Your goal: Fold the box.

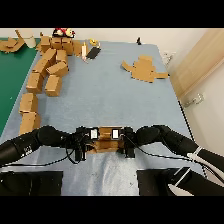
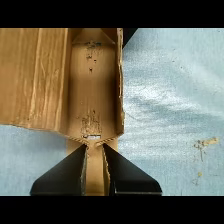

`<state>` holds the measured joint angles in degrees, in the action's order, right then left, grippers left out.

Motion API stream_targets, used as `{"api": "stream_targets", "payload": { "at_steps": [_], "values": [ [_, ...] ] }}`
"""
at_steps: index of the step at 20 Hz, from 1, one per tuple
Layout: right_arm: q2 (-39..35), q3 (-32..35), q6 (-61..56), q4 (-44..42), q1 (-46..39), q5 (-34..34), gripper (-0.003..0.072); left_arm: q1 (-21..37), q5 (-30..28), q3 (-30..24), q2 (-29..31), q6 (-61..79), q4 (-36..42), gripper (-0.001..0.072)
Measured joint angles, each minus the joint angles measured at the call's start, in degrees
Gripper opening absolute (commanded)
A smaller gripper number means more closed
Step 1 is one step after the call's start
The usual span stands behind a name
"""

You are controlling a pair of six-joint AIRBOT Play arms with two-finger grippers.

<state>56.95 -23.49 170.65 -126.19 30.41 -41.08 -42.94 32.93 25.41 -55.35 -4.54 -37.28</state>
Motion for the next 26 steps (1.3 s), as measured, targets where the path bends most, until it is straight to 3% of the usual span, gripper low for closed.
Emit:
{"api": "stream_targets", "payload": {
  "at_steps": [1,3,18,20,26],
  "values": [
    [0.0,0.0,0.0,0.0,0.0,0.0,0.0473,0.0,0.0,0.0,-0.2,0.5,0.3,0.0151],
    [0.0,0.0,0.0,0.0,0.0,0.0,0.0473,0.0,0.0,0.0,-0.5,1.9,1.4,0.0011],
    [0.0,0.0,0.0,0.0,0.0,0.0,0.0473,-2.0,-4.3,0.0,-1.7,10.7,7.0,0.0015],
    [0.0,0.0,0.0,0.0,0.0,0.0,0.0474,-2.1,-4.3,0.0,-2.2,11.0,7.2,0.0487],
    [0.0,0.0,0.0,0.0,0.0,0.0,0.0473,-2.7,-4.6,0.0,-2.8,11.4,7.8,0.0473]
  ]
}}
